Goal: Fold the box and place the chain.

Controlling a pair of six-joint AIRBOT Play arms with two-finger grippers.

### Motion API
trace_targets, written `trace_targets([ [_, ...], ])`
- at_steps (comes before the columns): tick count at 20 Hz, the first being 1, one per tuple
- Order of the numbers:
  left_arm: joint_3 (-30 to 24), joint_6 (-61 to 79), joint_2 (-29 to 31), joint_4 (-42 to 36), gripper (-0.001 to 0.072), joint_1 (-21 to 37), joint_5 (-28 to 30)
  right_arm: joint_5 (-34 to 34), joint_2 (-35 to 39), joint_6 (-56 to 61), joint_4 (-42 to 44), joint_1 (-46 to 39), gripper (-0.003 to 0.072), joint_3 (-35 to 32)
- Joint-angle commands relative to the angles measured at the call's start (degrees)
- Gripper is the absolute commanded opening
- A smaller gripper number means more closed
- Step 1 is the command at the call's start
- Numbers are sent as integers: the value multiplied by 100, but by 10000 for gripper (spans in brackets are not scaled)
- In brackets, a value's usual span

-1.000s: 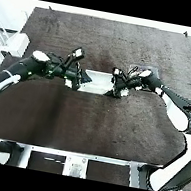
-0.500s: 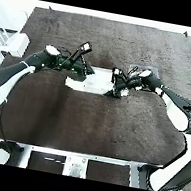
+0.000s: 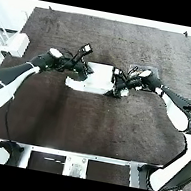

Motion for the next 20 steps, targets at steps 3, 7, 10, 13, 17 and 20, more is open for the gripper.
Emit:
trace_targets([
  [3, 7, -52, -157, 13, 19, -2, 4, 2, -2, -4, 0, 2, 600, 0],
  [7, 9, -35, -175, 28, 19, -2, 11, 2, -2, -4, 0, 2, 600, 0],
  [10, 33, -37, -175, 31, 19, -2, -22, 2, -2, -4, 0, 2, 600, 0],
  [13, 33, -35, -175, 31, 19, -2, -17, 2, -2, -4, 0, 2, 600, 0],
  [17, 70, -33, 173, 170, 20, 7, -39, 2, -2, -4, 0, 2, 600, 0],
  [20, 116, -111, 721, 667, 21, 131, -846, 2, -2, -4, 0, 2, 600, 0],
])
